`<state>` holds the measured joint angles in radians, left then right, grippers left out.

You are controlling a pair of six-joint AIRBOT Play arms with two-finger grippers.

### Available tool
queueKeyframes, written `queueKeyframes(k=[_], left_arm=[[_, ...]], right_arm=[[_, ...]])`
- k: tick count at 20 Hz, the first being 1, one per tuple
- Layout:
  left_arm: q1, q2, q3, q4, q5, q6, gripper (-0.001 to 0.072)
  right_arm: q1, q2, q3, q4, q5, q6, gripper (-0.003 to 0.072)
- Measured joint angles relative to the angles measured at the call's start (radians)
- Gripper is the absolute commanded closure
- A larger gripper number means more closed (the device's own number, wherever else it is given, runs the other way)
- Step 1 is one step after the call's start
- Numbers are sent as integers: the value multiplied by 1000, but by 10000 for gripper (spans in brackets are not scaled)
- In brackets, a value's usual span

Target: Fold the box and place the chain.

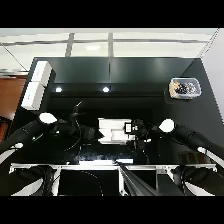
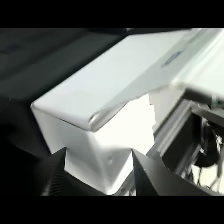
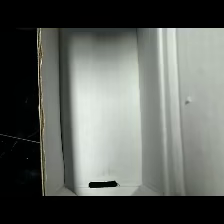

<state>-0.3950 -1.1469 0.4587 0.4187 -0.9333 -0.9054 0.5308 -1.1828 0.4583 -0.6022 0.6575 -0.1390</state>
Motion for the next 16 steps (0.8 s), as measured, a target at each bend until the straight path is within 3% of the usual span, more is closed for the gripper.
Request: queueKeyframes(k=[11,16], left_arm=[[-176,0,127,356,122,-448,218],[-302,-4,219,663,115,-781,219]], right_arm=[[0,0,0,1,0,1,560],[0,0,0,1,0,1,559]])
